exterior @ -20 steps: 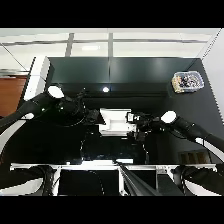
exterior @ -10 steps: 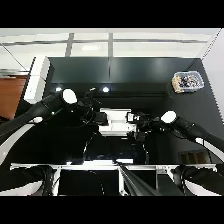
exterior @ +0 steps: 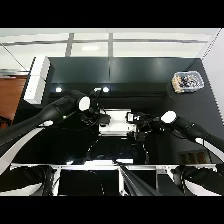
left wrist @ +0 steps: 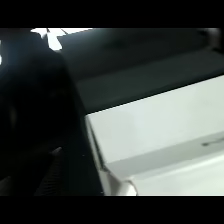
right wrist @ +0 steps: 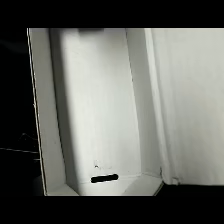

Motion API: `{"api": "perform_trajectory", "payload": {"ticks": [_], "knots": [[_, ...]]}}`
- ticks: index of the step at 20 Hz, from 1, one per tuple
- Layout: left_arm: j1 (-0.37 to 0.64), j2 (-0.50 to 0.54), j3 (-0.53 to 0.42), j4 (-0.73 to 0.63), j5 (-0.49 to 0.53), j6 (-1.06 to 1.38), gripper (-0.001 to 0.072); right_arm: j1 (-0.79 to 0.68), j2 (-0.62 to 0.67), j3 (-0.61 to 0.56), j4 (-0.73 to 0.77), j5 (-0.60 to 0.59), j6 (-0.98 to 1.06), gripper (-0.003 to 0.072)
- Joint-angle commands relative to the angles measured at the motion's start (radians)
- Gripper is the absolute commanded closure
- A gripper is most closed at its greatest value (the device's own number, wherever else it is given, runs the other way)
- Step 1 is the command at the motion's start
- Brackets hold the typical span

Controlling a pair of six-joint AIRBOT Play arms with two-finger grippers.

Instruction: Fold the box and place the chain.

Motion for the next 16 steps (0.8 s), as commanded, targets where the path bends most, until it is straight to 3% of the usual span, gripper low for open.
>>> {"api": "perform_trajectory", "payload": {"ticks": [1,9,11,13,16], "knots": [[-0.038,-0.018,0.026,0.105,-0.069,-0.14,0.0179,0.001,0.0,0.001,0.0,0.0,0.0,0.0495],[-0.127,-0.053,0.04,0.212,-0.057,-0.313,0.018,0.001,0.0,0.001,0.0,0.0,0.0,0.0495],[-0.127,-0.055,0.04,0.205,-0.058,-0.332,0.0248,0.001,0.0,0.001,0.0,0.0,0.0,0.0495],[-0.13,-0.055,0.04,0.205,-0.057,-0.382,0.0253,0.001,0.0,0.001,0.0,0.0,0.0,0.0495],[-0.146,-0.055,0.04,0.205,-0.034,-0.41,0.0456,0.001,0.0,0.001,0.0,0.0,0.0,0.0496]]}}
